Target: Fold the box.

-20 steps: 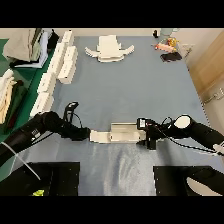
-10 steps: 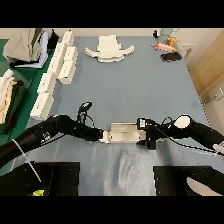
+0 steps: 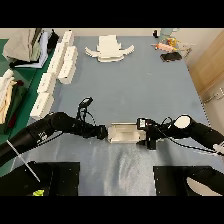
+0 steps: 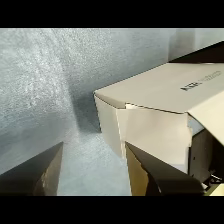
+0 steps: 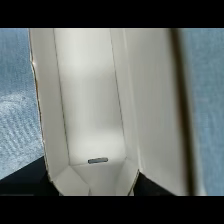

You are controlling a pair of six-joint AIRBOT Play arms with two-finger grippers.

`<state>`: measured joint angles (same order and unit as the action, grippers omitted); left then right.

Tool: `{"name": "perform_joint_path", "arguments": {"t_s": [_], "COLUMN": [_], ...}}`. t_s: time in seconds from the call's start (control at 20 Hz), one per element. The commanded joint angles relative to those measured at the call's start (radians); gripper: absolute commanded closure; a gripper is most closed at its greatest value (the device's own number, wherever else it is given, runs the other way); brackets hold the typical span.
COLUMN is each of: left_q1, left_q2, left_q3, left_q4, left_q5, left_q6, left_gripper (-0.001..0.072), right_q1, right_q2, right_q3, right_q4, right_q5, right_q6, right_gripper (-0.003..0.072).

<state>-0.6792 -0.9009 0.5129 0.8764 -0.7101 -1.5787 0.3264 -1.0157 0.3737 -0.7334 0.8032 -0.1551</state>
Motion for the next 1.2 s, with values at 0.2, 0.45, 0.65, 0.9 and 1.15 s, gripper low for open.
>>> {"name": "perform_joint_path", "arguments": {"t_s": [0.2,0.45,0.65,0.9,1.15], "left_q1": [-0.001,-0.001,-0.009,-0.131,-0.238], "left_q2": [0.002,-0.003,-0.050,-0.120,-0.200], "left_q3": [0.002,0.000,0.013,0.094,0.230], "left_q4": [-0.095,-0.115,-0.119,0.174,0.515], "left_q5": [0.003,0.056,0.064,0.071,-0.049], "left_q6": [0.002,-0.006,-0.058,-0.389,-0.731], "left_gripper": [0.0122,0.0122,0.0124,0.0126,0.0206], "right_q1": [0.000,0.000,0.000,0.000,0.000], "right_q2": [0.001,0.001,0.001,0.001,0.001], "right_q3": [0.000,0.000,0.000,0.000,0.000], "right_q4": [0.000,0.000,0.000,0.000,0.000], "right_q5": [0.000,0.000,0.000,0.000,0.000], "right_q6": [0.000,0.000,0.000,0.000,0.000], "right_gripper": [0.0177,0.0177,0.0177,0.0177,0.0177]}}
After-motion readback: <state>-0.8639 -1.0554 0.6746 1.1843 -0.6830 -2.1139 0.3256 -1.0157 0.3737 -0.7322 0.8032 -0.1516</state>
